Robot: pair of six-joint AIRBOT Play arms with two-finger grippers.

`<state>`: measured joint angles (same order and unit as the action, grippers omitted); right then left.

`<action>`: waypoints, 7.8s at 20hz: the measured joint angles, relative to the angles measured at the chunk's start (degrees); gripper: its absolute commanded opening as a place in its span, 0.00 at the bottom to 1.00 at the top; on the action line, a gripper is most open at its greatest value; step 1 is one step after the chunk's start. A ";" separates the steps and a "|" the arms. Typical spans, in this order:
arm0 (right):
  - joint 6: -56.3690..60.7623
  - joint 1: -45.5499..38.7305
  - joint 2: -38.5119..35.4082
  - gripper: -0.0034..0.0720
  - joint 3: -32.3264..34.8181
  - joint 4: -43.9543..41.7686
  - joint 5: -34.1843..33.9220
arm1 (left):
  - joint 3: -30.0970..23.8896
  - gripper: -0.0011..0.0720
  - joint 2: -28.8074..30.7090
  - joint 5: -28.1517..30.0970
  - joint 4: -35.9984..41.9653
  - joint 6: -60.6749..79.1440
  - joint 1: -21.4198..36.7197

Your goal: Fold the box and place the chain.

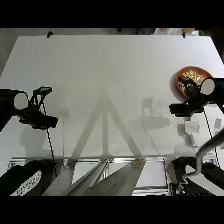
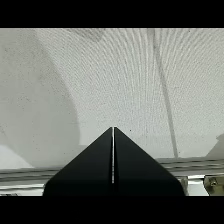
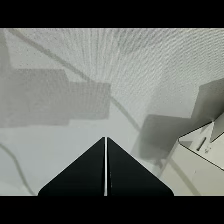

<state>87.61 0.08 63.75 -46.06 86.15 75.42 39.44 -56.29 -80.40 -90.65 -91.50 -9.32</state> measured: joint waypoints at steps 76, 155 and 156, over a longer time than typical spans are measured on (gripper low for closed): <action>-3.98 7.93 -14.47 0.07 15.52 -6.54 -15.17 | 0.00 0.02 0.00 2.54 1.01 0.02 0.00; -19.12 12.44 -20.59 0.44 10.10 -14.12 -13.51 | 12.90 0.02 -37.42 30.64 69.85 110.42 -23.98; -19.12 12.44 -20.61 0.44 10.10 -14.12 -13.49 | 12.92 0.02 -37.42 30.53 69.77 110.62 -23.96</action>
<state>68.49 12.51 43.13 -35.97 72.03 61.93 52.36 -93.71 -49.87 -20.88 19.11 -33.28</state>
